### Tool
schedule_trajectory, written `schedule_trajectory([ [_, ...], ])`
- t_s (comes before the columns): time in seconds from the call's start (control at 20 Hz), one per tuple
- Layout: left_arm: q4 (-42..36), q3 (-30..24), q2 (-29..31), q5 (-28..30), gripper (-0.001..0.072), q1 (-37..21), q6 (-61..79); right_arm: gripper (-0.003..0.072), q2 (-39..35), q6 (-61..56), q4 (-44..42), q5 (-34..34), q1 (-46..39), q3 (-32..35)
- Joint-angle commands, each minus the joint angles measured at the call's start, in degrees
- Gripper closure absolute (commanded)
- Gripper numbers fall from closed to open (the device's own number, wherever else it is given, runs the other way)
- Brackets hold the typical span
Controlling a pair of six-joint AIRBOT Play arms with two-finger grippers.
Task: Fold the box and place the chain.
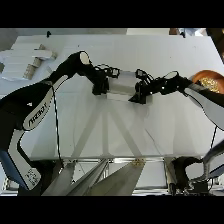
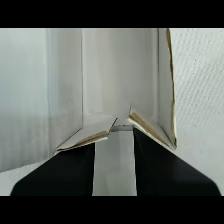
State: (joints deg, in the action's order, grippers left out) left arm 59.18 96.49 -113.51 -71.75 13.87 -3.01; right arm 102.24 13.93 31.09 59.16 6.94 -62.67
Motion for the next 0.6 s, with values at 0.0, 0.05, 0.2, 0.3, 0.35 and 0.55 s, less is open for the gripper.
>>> schedule_trajectory([
  [0.0,-0.09,0.00,-0.04,0.59,0.0459,0.04,0.04,0.0252,0.04,-0.02,-0.02,0.02,0.02,-0.02],
  [0.05,-0.46,0.00,-0.04,0.59,0.0458,0.04,0.02,0.0252,0.04,-0.02,-0.02,0.02,0.02,-0.02],
  [0.2,-3.54,0.00,-0.04,0.59,0.0427,0.04,0.02,0.0252,0.04,-0.02,-0.02,0.02,0.02,-0.02],
  [0.3,-6.54,0.00,-0.04,0.59,0.0421,0.04,0.02,0.0252,0.04,-0.02,-0.02,0.02,0.02,-0.02],
  [0.35,-7.78,0.00,-0.04,0.59,0.0421,0.04,0.02,0.0252,0.04,-0.02,-0.02,0.02,0.02,-0.02],
  [0.55,-8.57,0.00,-0.09,0.42,0.0307,0.02,-0.02,0.0252,0.04,-0.02,-0.02,0.02,0.02,-0.02],
])
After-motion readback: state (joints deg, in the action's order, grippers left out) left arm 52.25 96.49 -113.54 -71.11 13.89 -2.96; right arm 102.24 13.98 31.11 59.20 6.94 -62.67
